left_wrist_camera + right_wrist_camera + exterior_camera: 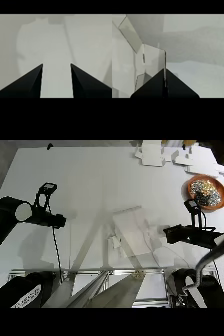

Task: Fold the box and place the chain.

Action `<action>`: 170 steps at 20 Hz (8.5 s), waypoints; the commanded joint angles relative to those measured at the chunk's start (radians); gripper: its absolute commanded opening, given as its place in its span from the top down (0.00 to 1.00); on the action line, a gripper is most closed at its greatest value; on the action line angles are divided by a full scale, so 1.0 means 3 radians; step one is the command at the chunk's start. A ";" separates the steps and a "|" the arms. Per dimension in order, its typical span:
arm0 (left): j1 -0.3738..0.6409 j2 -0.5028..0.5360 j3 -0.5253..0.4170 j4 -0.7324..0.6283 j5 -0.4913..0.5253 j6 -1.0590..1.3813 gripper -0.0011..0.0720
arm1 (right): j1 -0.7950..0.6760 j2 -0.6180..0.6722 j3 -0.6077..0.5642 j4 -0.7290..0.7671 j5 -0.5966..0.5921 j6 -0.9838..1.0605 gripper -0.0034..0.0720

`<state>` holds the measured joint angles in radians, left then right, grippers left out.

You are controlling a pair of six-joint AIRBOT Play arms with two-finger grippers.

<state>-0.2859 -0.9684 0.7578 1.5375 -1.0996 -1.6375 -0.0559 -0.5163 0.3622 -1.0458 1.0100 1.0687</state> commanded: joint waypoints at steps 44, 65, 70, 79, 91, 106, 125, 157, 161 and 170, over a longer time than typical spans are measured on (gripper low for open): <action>-0.0721 -0.1640 0.0505 -0.3136 -0.0192 0.5137 0.98 | 0.0037 0.0090 0.0172 0.0347 0.0085 -0.0006 0.52; -0.1108 -0.1656 0.0333 -0.3012 0.0880 0.5591 0.98 | 0.0037 0.0113 0.0404 0.0233 0.0165 -0.0018 0.53; -0.1116 -0.1665 0.0333 -0.3002 0.0960 0.5595 0.98 | 0.0037 0.0113 0.0404 0.0075 0.0167 -0.0018 0.53; -0.1116 -0.1665 0.0333 -0.3003 0.0958 0.5592 0.98 | 0.0037 0.0113 0.0404 -0.0017 0.0174 -0.0163 0.60; -0.1116 -0.1665 0.0333 -0.3001 0.1022 0.5428 0.98 | 0.0037 0.0113 0.0404 -0.0014 0.0175 -0.0193 0.60; -0.1138 -0.1630 0.0336 -0.2750 0.0870 0.5146 0.98 | 0.0037 0.0113 0.0404 -0.0014 0.0174 -0.0193 0.60; -0.1138 -0.1630 0.0336 -0.2750 0.0862 0.5295 0.97 | 0.0037 0.0113 0.0404 -0.0014 0.0178 -0.0264 0.60; -0.1138 -0.1630 0.0336 -0.2753 0.0857 0.5294 0.97 | 0.2748 -0.0357 -0.0357 -0.0701 -0.1186 -0.1932 0.02; -0.1138 -0.1630 0.0336 -0.2752 0.0858 0.5294 0.97 | 0.3047 -0.0355 -0.0666 -0.0716 -0.1665 -0.1860 0.02; -0.1138 -0.1630 0.0336 -0.2753 0.0857 0.5294 0.97 | 0.2875 -0.0600 -0.0601 -0.0735 -0.1995 -0.1733 0.03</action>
<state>-0.6266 -1.4570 0.8589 0.7116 -0.8425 -0.0494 0.8124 -0.6804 0.1707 -1.2716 0.4419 0.5434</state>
